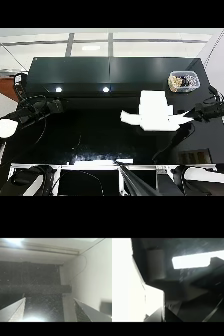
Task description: Fold the box and place the chain.
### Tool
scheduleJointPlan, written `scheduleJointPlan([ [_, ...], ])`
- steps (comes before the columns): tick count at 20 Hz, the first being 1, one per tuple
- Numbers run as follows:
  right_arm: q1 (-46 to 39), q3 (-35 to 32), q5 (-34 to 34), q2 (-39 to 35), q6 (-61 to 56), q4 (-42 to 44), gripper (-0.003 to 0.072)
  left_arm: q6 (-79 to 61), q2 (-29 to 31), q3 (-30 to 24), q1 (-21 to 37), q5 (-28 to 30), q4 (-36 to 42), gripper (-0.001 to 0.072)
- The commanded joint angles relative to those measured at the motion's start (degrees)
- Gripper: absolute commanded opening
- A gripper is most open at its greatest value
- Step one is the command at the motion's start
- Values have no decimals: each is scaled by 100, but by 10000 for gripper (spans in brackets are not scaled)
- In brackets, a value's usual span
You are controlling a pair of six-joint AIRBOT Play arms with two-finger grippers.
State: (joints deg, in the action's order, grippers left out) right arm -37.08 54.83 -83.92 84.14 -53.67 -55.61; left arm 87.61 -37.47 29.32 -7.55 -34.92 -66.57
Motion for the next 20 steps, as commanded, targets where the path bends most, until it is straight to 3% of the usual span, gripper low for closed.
scheduleJointPlan([
  [1, 76, 2, -717, -120, 79, 304, 33, 0, -4, 2, -2, 0, -2, 699],
  [4, 551, -42, -846, -531, 66, 739, 33, 0, -4, 2, -2, -63, 52, 699],
  [6, 1075, -282, -503, -1067, 68, 1233, 34, 0, -4, -2, -2, -105, 225, 698],
  [9, 2020, -1137, 780, -2249, 79, 1926, 33, 0, -24, -9, -2, -184, 282, 698],
  [12, 3134, -2212, 2120, -3348, 55, 1980, 34, -4, -131, -9, -4, -632, 935, 698],
  [17, 4835, -3342, 3685, -4037, 52, 2009, 34, -1180, -1300, 26, 96, -1047, 2522, 698],
  [20, 5453, -3401, 4085, -4037, -83, 2031, 33, -3331, -2496, 79, 461, -2267, 4404, 698],
])
